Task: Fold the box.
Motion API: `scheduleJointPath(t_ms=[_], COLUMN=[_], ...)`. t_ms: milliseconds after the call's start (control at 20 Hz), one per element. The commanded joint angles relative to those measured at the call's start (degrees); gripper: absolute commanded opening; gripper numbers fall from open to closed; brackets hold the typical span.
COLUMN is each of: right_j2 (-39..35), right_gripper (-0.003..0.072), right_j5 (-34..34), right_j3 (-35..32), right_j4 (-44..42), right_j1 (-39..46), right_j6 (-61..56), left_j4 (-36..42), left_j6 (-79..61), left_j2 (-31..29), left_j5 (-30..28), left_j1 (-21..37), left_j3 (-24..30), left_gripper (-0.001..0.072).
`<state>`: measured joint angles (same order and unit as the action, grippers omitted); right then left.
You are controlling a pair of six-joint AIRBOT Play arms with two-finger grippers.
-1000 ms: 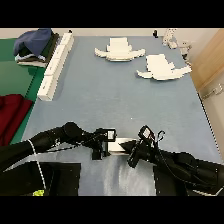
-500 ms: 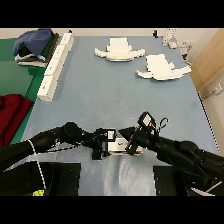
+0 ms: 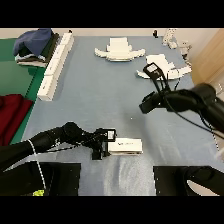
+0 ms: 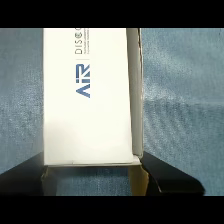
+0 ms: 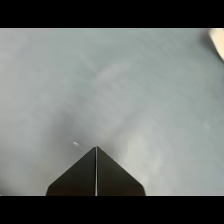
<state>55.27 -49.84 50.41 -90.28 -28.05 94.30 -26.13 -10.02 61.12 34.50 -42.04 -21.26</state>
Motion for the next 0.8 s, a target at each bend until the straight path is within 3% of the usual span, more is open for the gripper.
scheduleJointPath(t_ms=[0,250,650,750], right_j2=[8.81,14.67,15.10,15.10], right_gripper=[0.0011,0.0015,0.0015,0.0015], right_j5=[-18.64,-21.55,-21.57,-21.57], right_j3=[9.14,9.62,9.62,9.62], right_j4=[5.88,4.59,4.55,4.55], right_j1=[7.45,11.21,11.19,11.19], right_j6=[-16.17,-22.51,-22.47,-22.47], left_j4=[-0.02,-0.02,-0.02,-0.09], left_j6=[-0.02,-0.02,0.37,5.90], left_j2=[-0.02,-0.02,-0.13,-2.05], left_j5=[0.00,0.00,0.04,0.07], left_j1=[-0.02,-0.02,0.00,0.81], left_j3=[-0.04,-0.04,-0.22,-0.31], left_gripper=[0.0452,0.0452,0.0452,0.0452])
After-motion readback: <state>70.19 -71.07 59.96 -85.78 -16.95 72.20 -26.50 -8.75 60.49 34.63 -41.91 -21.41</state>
